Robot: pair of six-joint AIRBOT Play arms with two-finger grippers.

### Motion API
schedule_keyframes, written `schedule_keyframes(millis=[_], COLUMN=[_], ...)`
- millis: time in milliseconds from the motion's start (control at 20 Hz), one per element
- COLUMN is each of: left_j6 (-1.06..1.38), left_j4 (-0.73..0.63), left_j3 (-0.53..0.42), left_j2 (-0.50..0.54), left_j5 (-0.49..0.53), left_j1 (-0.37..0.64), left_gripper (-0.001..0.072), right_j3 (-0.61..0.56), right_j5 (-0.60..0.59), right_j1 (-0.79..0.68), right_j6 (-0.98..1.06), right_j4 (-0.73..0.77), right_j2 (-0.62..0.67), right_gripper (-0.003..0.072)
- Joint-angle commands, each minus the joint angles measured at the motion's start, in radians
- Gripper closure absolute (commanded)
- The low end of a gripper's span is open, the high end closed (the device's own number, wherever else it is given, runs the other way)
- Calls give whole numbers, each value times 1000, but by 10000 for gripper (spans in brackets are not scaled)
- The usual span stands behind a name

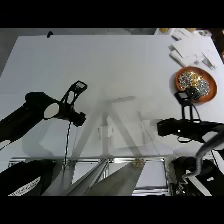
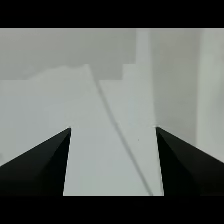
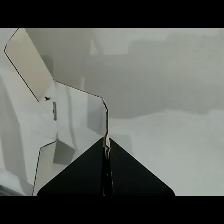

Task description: Fold the box and place the chain.

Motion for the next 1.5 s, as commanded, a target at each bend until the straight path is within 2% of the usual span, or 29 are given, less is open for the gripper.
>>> schedule_keyframes(millis=[0, 100, 200, 250, 300, 400, 600, 850, 900, 1000, 1100, 1250, 1300, 1450], left_j6=[460, 714, 852, 883, 900, 901, 900, 904, 904, 904, 905, 927, 955, 1021], left_j4=[-417, -708, -860, -893, -905, -905, -928, -996, -1006, -1010, -1009, -994, -980, -912], left_j3=[0, 1, 3, 3, 3, 3, 3, 3, 3, 3, 3, 3, 4, 24], left_j2=[-29, -93, -171, -209, -241, -291, -363, -422, -427, -432, -432, -431, -431, -431], left_j5=[92, 74, 42, 24, 0, -61, -118, -60, -46, -14, 9, 6, -4, -31], left_j1=[51, 98, 137, 158, 178, 216, 219, 128, 108, 76, 54, 66, 71, 75], left_gripper=[136, 135, 134, 127, 69, 17, 18, 23, 66, 260, 348, 599, 705, 703], right_j3=[-6, -6, -6, -6, -6, -6, -6, -6, -6, -6, -6, -6, -6, -5], right_j5=[-40, -40, -40, -40, -40, -41, -50, -80, -85, -91, -90, -90, -90, -100], right_j1=[85, 85, 85, 85, 85, 85, 85, 85, 85, 85, 85, 85, 85, 85], right_j6=[2, -3, -24, -24, -24, -24, -24, -23, -23, -23, -23, -23, -23, -23], right_j4=[6, 6, 7, 6, 7, 6, 6, 7, 7, 8, 8, 8, 8, 19], right_j2=[-87, -127, -138, -138, -138, -138, -138, -138, -138, -138, -138, -138, -138, -138], right_gripper=[665, 665, 665, 665, 665, 665, 665, 665, 665, 665, 665, 665, 665, 660])
